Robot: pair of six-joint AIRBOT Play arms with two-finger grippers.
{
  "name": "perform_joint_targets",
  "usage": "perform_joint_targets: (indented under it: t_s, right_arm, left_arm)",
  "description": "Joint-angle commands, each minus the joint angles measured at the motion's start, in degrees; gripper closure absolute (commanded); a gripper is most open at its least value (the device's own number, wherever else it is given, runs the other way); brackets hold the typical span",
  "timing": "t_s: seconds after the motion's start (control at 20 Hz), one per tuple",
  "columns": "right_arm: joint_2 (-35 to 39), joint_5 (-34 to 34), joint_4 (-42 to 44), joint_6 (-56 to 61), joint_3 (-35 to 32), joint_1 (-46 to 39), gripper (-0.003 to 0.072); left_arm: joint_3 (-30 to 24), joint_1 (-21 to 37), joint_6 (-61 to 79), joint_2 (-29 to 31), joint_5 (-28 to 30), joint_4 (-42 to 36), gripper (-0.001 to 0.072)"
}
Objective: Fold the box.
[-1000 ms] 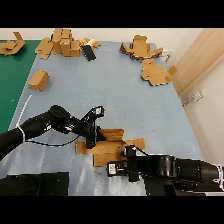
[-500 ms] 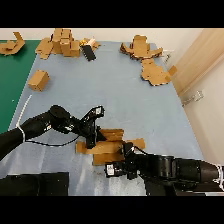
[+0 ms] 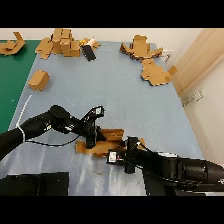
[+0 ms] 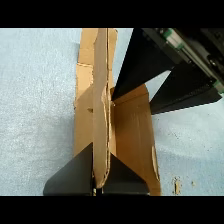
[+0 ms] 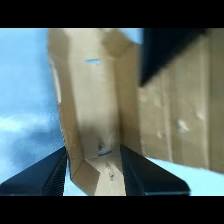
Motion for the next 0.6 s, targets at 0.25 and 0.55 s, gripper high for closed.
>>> perform_joint_targets:
  t_s: [0.25, 0.55]
  right_arm:
    - [0.5, -0.8, -2.3, 7.4, 0.1, -0.2, 0.0208]
    - [2.6, -3.6, -1.4, 11.6, 0.1, -0.7, -0.0025]
  left_arm:
    - [0.0, 0.0, 0.0, 0.0, 0.0, 0.0, 0.0699]
    - [0.0, 0.0, 0.0, 0.0, 0.0, 0.0, 0.0699]
